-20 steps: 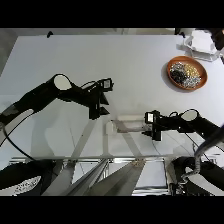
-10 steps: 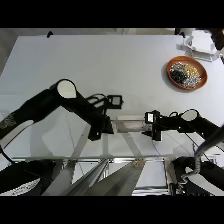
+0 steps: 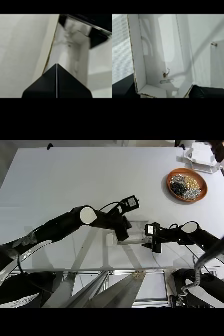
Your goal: Fold the box and place the chain.
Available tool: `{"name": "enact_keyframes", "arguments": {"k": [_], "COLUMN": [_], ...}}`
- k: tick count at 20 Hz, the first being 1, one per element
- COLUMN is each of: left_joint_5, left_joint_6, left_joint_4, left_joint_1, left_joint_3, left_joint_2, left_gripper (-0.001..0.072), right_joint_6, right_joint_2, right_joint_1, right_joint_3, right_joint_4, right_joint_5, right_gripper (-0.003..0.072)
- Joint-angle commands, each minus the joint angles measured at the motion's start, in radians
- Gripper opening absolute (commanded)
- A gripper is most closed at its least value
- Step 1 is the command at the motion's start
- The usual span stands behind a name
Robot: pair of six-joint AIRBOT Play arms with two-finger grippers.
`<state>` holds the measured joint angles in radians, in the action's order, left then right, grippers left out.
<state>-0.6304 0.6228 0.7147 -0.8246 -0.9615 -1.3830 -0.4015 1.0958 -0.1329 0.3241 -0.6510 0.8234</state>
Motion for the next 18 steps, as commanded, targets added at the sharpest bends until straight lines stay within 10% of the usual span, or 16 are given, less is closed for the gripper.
{"name": "enact_keyframes", "arguments": {"k": [1, 18], "left_joint_5": [0.116, 0.062], "left_joint_6": [0.085, 0.067], "left_joint_4": [-0.003, -0.044], "left_joint_1": [0.0, -0.004], "left_joint_3": [0.0, 0.0], "left_joint_2": [-0.073, -0.029], "left_gripper": [0.0003, 0.0008], "right_joint_6": [0.0, 0.0], "right_joint_2": [-0.001, -0.001], "right_joint_1": [0.0, 0.0], "right_joint_3": [0.0, 0.0], "right_joint_4": [0.0, 0.0], "right_joint_5": [0.0, 0.0], "right_gripper": [0.032, 0.032]}}
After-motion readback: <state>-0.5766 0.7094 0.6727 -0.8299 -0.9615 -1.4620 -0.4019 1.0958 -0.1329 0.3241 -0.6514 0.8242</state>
